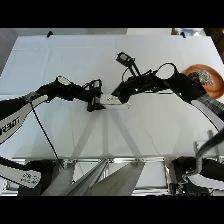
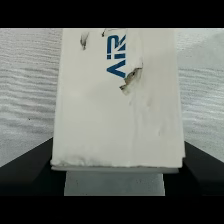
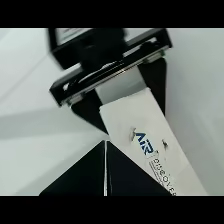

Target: Fold the box and place the chain.

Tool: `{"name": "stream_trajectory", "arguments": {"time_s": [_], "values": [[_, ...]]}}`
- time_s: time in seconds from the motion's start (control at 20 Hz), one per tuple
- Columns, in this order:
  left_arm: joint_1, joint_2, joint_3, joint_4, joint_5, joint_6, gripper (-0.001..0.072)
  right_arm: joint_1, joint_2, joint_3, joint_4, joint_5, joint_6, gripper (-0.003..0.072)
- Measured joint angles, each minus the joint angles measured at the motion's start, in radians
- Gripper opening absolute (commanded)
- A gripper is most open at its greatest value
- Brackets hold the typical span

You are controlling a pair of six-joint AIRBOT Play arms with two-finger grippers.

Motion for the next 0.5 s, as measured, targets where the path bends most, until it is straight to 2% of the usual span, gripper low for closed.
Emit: {"name": "stream_trajectory", "arguments": {"time_s": [0.25,0.5], "values": [[0.0,0.0,0.0,0.0,-0.001,0.0,0.0145,0.0,-0.058,-0.033,0.031,-0.084,0.294,0.0002],[0.0,0.0,0.0,0.0,-0.002,0.0,0.0145,0.0,-0.084,-0.113,0.171,-0.149,0.335,0.0001]]}}
